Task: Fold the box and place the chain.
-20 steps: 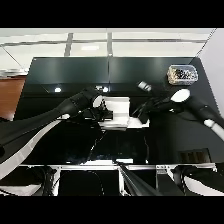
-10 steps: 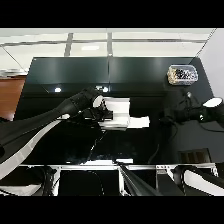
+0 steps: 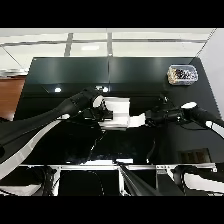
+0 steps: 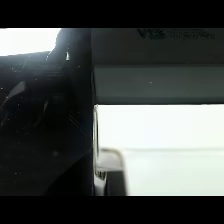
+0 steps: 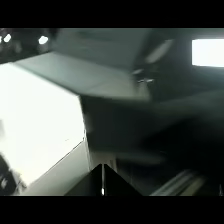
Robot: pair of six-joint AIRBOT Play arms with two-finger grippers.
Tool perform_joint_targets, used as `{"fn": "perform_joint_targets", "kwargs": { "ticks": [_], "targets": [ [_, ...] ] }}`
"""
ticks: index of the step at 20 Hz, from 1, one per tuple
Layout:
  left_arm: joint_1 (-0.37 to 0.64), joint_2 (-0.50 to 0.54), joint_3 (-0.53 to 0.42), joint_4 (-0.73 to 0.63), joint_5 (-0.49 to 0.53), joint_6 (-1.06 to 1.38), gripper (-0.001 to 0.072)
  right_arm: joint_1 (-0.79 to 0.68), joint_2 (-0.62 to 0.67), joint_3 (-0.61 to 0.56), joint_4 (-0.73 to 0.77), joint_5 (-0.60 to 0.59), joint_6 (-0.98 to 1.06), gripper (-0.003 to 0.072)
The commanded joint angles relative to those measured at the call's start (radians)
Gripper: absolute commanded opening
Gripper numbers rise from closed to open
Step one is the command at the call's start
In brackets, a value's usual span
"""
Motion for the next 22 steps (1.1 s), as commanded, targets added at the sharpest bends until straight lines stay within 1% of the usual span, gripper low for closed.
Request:
{"fn": "perform_joint_targets", "kwargs": {
  "ticks": [1, 2, 3, 6, 7, 8, 9, 12, 14, 15, 16, 17, 22],
  "targets": [
    [0.000, -0.001, 0.000, 0.001, 0.000, 0.002, 0.0030, 0.023, -0.009, 0.071, -0.008, 0.120, -0.043, 0.0177],
    [0.000, -0.001, 0.000, 0.001, 0.000, 0.002, 0.0030, 0.023, -0.009, 0.090, -0.015, 0.137, -0.022, 0.0473],
    [0.000, -0.001, 0.000, 0.001, 0.000, 0.002, 0.0030, 0.026, -0.009, 0.109, -0.014, 0.145, -0.010, 0.0608],
    [0.000, -0.001, 0.000, 0.001, 0.000, 0.002, 0.0030, 0.054, -0.009, 0.151, -0.013, 0.155, 0.017, 0.0604],
    [0.000, -0.001, 0.000, 0.001, 0.000, 0.002, 0.0030, 0.077, -0.009, 0.165, -0.014, 0.147, 0.034, 0.0584],
    [0.000, -0.001, 0.000, 0.001, 0.000, 0.002, 0.0030, 0.103, -0.009, 0.180, -0.014, 0.137, 0.047, 0.0454],
    [0.000, -0.001, 0.000, 0.001, 0.000, 0.002, 0.0030, 0.129, -0.009, 0.195, -0.024, 0.121, 0.069, 0.0437],
    [0.000, -0.001, 0.000, 0.001, 0.000, 0.002, 0.0030, 0.198, -0.009, 0.252, -0.105, 0.078, 0.182, 0.0431],
    [0.000, -0.001, 0.000, 0.001, 0.000, 0.002, 0.0030, 0.237, -0.009, 0.290, -0.164, 0.071, 0.240, 0.0430],
    [0.000, -0.001, 0.000, 0.001, 0.000, 0.002, 0.0030, 0.252, -0.009, 0.306, -0.190, 0.068, 0.269, 0.0408],
    [0.000, -0.001, 0.000, 0.001, 0.000, 0.002, 0.0030, 0.267, -0.009, 0.321, -0.218, 0.061, 0.296, 0.0292],
    [0.000, -0.001, 0.000, 0.001, 0.000, 0.002, 0.0030, 0.279, -0.009, 0.332, -0.245, 0.048, 0.327, 0.0273],
    [0.000, -0.001, 0.000, 0.001, 0.000, 0.002, 0.0030, 0.371, -0.009, 0.389, -0.476, -0.019, 0.510, 0.0275]
  ]
}}
